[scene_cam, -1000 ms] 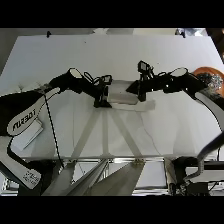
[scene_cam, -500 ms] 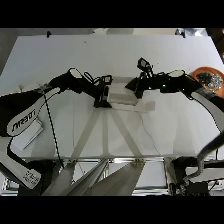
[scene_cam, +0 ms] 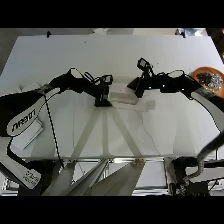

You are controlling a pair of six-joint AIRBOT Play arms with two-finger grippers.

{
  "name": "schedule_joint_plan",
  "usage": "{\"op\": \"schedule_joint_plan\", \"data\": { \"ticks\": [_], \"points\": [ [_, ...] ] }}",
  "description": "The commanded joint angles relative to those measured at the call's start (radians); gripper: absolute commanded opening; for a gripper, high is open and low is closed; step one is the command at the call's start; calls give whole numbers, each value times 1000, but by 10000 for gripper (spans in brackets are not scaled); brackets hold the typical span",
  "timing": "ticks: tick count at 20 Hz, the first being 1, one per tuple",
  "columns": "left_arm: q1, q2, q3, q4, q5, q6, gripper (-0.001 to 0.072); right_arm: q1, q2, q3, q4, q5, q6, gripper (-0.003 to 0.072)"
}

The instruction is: Fold the box and place the chain.

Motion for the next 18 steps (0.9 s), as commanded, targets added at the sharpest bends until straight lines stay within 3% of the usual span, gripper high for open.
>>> {"op": "schedule_joint_plan", "data": {
  "ticks": [1, 5, 9, 12, 18],
  "points": [
    [1, -1, 1, 1, 12, -12, 396, 0, -3, 0, 51, 10, 18, 10],
    [1, -1, 1, 1, 26, -23, 396, 0, 31, 1, 225, 50, 7, 10],
    [1, -1, 1, 1, 53, -32, 396, 0, 113, 1, 216, 55, -15, 10],
    [1, -1, 1, 1, 92, -66, 396, -5, 180, 1, 26, 64, -2, 9],
    [1, -1, 1, 1, 105, -67, 396, -104, 245, 0, -367, 195, 60, 9]
  ]
}}
